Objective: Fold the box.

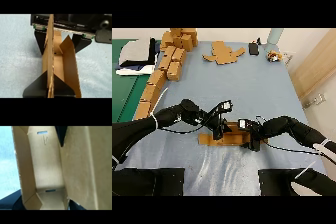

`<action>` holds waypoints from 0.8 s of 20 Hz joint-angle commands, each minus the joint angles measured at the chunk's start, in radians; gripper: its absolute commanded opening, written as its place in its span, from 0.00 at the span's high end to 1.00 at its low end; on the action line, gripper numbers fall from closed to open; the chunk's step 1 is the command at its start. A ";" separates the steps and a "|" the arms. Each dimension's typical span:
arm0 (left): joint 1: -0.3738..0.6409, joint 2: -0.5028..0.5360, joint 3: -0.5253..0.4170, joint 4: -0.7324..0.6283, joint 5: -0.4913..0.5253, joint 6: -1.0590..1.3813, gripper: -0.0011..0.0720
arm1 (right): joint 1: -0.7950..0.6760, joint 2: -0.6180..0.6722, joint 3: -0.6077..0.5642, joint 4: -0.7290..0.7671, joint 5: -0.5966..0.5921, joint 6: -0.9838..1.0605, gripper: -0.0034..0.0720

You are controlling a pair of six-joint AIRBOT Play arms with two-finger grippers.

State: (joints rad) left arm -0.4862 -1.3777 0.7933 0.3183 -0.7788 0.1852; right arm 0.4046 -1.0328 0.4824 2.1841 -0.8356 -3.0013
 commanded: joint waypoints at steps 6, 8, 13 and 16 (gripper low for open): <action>0.000 0.000 0.000 0.000 0.001 0.000 0.96 | 0.007 0.000 0.000 -0.023 0.023 0.000 0.03; 0.000 0.000 0.000 0.000 0.001 0.000 0.96 | 0.006 0.006 0.000 -0.023 0.022 0.000 0.03; 0.000 0.000 0.000 0.000 0.001 0.000 0.96 | -0.006 0.018 0.000 -0.023 0.019 0.000 0.03; 0.000 0.000 0.000 0.000 0.001 0.000 0.96 | -0.006 0.016 0.000 -0.023 0.018 0.000 0.05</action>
State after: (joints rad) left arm -0.4862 -1.3777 0.7933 0.3183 -0.7773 0.1852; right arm 0.3992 -1.0172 0.4820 2.1612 -0.8165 -3.0009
